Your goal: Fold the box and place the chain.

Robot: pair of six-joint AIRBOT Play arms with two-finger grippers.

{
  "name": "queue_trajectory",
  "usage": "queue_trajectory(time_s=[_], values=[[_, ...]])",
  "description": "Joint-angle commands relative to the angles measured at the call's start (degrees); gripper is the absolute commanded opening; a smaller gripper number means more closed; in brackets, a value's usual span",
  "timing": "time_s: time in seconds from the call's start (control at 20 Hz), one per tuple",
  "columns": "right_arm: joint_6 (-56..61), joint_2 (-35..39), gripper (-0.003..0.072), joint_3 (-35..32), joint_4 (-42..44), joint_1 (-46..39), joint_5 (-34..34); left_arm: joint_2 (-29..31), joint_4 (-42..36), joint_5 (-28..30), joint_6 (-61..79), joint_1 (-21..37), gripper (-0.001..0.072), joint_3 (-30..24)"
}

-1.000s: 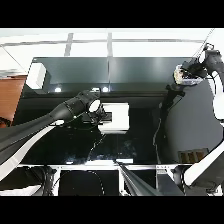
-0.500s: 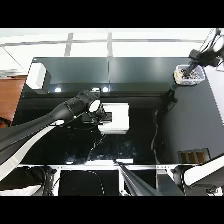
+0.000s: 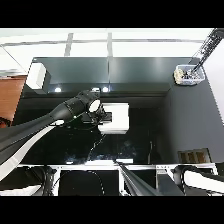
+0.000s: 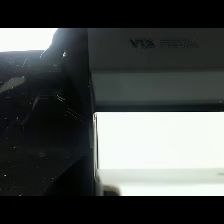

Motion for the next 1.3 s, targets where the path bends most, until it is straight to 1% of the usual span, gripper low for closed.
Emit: queue_trajectory(time_s=[0.0,0.1,0.15,0.3,0.45,0.55,0.65,0.75,1.25], values=[[-2.6,6.3,0.0005,-0.6,10.3,4.5,16.0,0.0,0.0,0.1,0.0,0.0,0.0025,0.0],[-2.5,7.4,0.0005,-2.2,10.1,10.9,20.0,0.0,0.0,0.1,0.0,0.0,0.0025,0.0],[-2.5,7.8,0.0005,-3.5,10.2,14.6,19.7,0.0,0.0,0.1,0.0,0.0,0.0025,0.0],[-2.5,7.8,0.0005,-9.7,10.2,26.1,16.3,0.0,0.0,0.0,0.0,0.0,0.0025,0.0],[-2.4,7.8,0.0005,-16.3,10.7,33.4,10.2,0.0,0.0,0.0,0.0,0.0,0.0025,0.0],[-2.4,7.8,0.0005,-19.7,15.1,34.9,6.9,0.0,0.0,0.0,0.0,0.0,0.0025,0.0],[-2.5,7.8,0.0005,-22.1,21.6,34.9,6.1,0.0,0.1,-0.1,0.0,0.0,0.0025,0.0],[-3.8,7.8,0.0004,-24.0,24.8,35.3,5.2,0.0,0.1,0.0,0.0,0.0,0.0025,0.0],[-4.9,7.2,0.0005,-29.0,25.7,37.2,2.7,0.0,0.1,0.0,0.0,0.0,0.0025,0.0]])
